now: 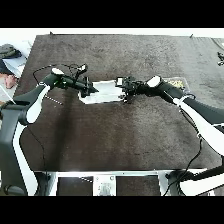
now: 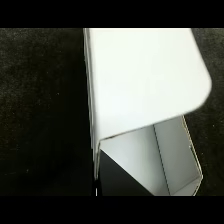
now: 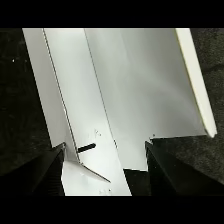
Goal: Fold the box and place the chain.
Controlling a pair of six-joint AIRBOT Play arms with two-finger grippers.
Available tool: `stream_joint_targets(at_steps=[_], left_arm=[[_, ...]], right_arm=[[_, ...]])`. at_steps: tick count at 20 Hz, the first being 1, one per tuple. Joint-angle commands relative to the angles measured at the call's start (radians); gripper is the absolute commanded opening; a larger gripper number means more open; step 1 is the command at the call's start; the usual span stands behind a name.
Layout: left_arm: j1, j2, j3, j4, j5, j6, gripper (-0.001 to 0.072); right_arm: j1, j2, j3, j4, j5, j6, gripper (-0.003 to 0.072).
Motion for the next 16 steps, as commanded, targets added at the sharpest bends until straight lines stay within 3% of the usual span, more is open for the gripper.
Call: stream_joint_targets(at_steps=[1, 8, 16], left_arm=[[0.0, -0.001, 0.0, 0.0, 0.0, 0.001, 0.0013], [0.0, -0.001, 0.0, 0.0, 0.0, 0.001, 0.0013], [0.0, -0.001, 0.0, -0.001, -0.001, 0.001, 0.0013]], right_arm=[[-0.006, -0.013, 0.025, 0.0, 0.007, 0.005, 0.0572], [-0.011, -0.087, 0.13, -0.066, 0.121, 0.089, 0.0582], [-0.043, -0.093, 0.157, -0.077, 0.15, 0.132, 0.0581]])
